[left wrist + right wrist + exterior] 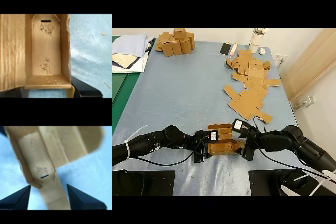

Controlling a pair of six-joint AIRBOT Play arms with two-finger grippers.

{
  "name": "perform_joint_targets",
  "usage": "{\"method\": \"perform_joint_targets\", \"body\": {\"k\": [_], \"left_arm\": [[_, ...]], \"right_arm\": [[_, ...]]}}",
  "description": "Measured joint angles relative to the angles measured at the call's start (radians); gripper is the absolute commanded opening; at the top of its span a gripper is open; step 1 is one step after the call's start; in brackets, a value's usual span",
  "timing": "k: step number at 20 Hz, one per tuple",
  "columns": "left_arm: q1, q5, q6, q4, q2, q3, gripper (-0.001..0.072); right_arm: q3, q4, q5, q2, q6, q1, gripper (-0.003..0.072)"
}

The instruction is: Fold the box.

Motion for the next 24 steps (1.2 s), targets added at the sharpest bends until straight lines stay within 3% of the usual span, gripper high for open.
{"method": "perform_joint_targets", "body": {"k": [7,13,24], "left_arm": [[0.0,0.0,0.0,0.0,0.0,0.0,0.0522],[0.0,0.0,-0.004,0.002,0.007,0.001,0.0522],[0.005,-0.008,-0.168,0.202,0.089,-0.002,0.0522]], "right_arm": [[0.0,0.212,-0.12,0.064,0.413,0.0,0.0708],[0.0,0.266,-0.13,0.071,0.75,0.0,0.0708],[0.0,0.282,-0.022,0.064,0.962,0.0,0.0708]]}}
